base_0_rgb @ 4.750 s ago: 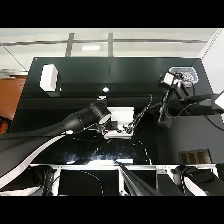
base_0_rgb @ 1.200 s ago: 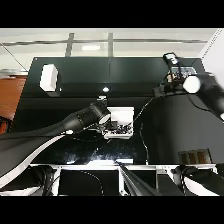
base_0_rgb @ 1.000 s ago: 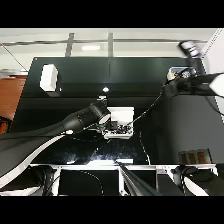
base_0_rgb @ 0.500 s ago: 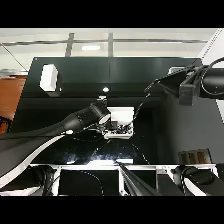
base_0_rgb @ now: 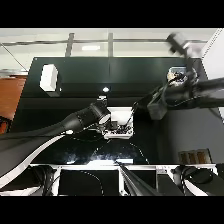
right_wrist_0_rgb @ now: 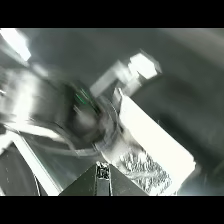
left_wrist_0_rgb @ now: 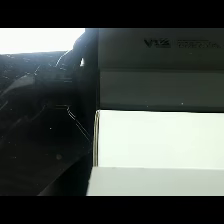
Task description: Fold the box and place the chain.
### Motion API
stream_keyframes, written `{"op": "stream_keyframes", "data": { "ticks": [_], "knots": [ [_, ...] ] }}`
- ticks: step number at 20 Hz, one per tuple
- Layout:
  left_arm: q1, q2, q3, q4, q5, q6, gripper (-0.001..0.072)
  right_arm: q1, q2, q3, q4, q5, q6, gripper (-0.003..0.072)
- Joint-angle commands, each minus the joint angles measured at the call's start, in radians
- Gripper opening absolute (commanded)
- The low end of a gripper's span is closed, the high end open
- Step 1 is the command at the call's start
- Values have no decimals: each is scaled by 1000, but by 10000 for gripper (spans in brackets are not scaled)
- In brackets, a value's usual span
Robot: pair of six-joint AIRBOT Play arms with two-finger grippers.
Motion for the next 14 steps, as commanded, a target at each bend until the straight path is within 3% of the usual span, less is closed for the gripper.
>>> {"op": "stream_keyframes", "data": {
  "ticks": [1,3,6,7,8,9,14],
  "knots": [
    [1,-1,0,0,0,0,33,6,-13,-175,21,-99,-5,43],
    [1,-1,0,0,0,0,32,6,-15,-254,23,-169,-6,43],
    [1,-1,0,0,0,0,33,6,-16,-284,21,-184,-15,43],
    [1,-1,0,1,1,0,33,6,-16,-284,22,-186,-20,97],
    [1,-1,0,1,0,0,33,4,-15,-284,13,-184,-29,372],
    [1,-1,0,1,1,0,33,-4,-15,-282,-16,-175,-34,549],
    [1,-1,0,1,0,0,33,-121,-15,-335,-202,-93,-198,552]
  ]
}}
